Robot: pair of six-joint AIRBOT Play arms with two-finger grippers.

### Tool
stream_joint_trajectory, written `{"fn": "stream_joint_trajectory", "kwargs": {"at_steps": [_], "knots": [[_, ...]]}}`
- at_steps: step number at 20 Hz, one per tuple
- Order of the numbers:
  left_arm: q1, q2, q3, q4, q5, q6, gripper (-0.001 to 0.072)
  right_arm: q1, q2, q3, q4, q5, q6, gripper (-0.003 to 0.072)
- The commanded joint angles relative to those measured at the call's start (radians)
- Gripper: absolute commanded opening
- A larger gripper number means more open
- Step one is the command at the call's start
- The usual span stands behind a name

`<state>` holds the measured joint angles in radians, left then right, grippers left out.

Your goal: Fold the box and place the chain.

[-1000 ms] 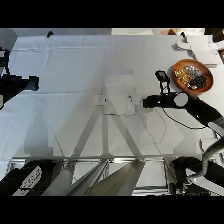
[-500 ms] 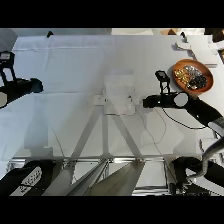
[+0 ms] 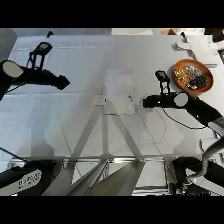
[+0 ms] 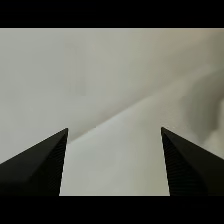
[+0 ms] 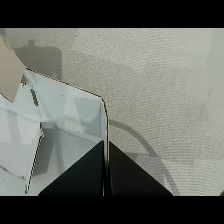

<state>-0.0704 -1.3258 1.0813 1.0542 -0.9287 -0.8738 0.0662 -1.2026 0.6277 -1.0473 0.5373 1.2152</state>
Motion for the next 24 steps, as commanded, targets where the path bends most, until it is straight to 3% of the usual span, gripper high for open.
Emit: {"fn": "stream_joint_trajectory", "kwargs": {"at_steps": [1, 5, 9, 11, 16, 21, 24], "knots": [[-0.073, -0.153, 0.155, -0.236, -0.116, 0.264, 0.0636, 0.001, 0.0, 0.0, 0.0, 0.0, 0.0, 0.0012], [-0.127, -0.311, 0.299, -0.323, -0.144, 0.339, 0.0637, 0.001, 0.0, 0.0, 0.0, 0.0, 0.0, 0.0012], [-0.133, -0.481, 0.504, -0.354, -0.326, 0.318, 0.064, 0.001, 0.0, 0.0, 0.0, 0.0, 0.0, 0.0012], [-0.137, -0.541, 0.563, -0.354, -0.379, 0.304, 0.0655, 0.001, 0.0, 0.0, 0.0, 0.0, 0.0, 0.0012], [-0.159, -0.593, 0.575, -0.365, -0.38, 0.299, 0.0657, 0.001, 0.0, 0.0, 0.0, 0.0, 0.0, 0.0012], [-0.193, -0.602, 0.575, -0.38, -0.282, 0.311, 0.065, 0.001, 0.0, 0.0, 0.0, 0.0, 0.0, 0.0012], [-0.211, -0.621, 0.575, -0.391, -0.331, 0.354, 0.0635, 0.001, 0.0, 0.0, 0.0, 0.0, 0.0, 0.0012]]}}
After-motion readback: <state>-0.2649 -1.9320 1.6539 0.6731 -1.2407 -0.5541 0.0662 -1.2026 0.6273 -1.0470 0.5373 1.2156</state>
